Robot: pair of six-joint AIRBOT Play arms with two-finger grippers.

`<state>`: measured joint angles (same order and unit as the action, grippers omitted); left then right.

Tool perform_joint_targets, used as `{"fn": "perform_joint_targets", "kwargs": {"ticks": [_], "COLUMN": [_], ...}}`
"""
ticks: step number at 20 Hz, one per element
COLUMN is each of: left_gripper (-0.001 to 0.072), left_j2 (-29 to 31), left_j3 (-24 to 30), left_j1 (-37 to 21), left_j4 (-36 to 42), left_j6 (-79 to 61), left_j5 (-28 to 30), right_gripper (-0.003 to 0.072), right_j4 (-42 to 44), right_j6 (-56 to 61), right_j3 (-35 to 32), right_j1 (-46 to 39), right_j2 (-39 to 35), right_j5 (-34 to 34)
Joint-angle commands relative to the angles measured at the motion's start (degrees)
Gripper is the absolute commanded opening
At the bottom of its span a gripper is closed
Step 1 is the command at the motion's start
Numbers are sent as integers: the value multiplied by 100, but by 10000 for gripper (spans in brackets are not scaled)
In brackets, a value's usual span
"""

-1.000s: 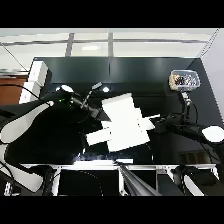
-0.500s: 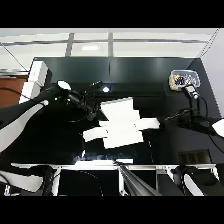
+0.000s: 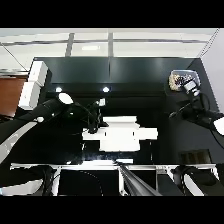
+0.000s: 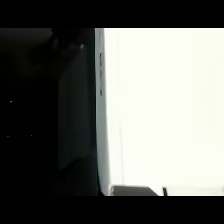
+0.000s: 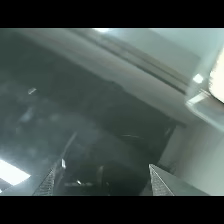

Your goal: Fold the box and place the chain.

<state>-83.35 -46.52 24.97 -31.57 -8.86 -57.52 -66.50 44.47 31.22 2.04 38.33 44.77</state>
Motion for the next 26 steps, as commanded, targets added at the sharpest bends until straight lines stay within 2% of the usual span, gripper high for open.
{"fn": "perform_joint_targets", "kwargs": {"ticks": [1, 5, 12, 21, 24, 26], "left_gripper": [23, 24, 25, 26, 26, 26], "left_j2": [55, 57, 55, 55, 55, 55], "left_j3": [195, 308, 308, 297, 297, 297], "left_j1": [282, 280, 280, 280, 280, 280], "left_j4": [-125, -214, -210, -210, -212, -210], "left_j6": [-234, -116, -114, -118, -118, -118], "left_j5": [605, 634, 634, 638, 638, 638], "right_gripper": [672, 672, 672, 672, 672, 672], "right_j4": [997, 1705, 1670, 1419, 1447, 1445], "right_j6": [-1893, -2623, -3480, -3858, -3980, -4002], "right_j3": [-125, -409, -678, -852, -960, -960], "right_j1": [210, 645, 1652, 1768, 2094, 2437], "right_j2": [72, 247, 833, 1237, 1252, 1255], "right_j5": [400, 588, 767, 1023, 1001, 743]}}
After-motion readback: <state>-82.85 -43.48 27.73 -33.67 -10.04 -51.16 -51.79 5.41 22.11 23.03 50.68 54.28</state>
